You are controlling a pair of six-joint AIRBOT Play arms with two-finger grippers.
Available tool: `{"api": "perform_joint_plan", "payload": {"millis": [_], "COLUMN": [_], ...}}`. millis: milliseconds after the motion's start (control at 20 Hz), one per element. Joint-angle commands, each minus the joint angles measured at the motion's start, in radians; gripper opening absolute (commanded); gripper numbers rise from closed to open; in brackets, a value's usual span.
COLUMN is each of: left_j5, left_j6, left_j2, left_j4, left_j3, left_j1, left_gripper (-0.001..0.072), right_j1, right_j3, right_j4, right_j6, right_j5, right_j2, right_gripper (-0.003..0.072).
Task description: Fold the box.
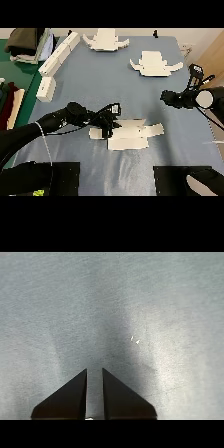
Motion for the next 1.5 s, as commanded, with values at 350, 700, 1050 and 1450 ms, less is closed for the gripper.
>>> {"api": "perform_joint_plan", "payload": {"millis": [350, 700, 1050, 1450], "left_j5": [0.026, 0.025, 0.022, 0.023], "left_j6": [-0.006, -0.006, -0.018, -0.018], "left_j2": [-0.009, -0.035, -0.035, -0.035], "left_j4": [-0.002, -0.002, -0.002, -0.002], "left_j3": [0.002, 0.002, 0.002, 0.002], "left_j1": [-0.003, -0.003, -0.003, -0.003], "left_gripper": [0.0012, 0.0014, 0.0014, 0.0014], "right_j1": [0.005, 0.005, 0.005, 0.350], "right_j3": [0.001, 0.001, 0.002, -0.081], "right_j4": [0.014, 0.014, 0.125, 0.235], "right_j6": [-0.017, -0.039, -0.255, -0.621], "right_j5": [0.001, 0.024, 0.311, 0.470], "right_j2": [-0.001, -0.001, 0.029, 0.103], "right_gripper": [0.0143, 0.0142, 0.0003, 0.0003]}}
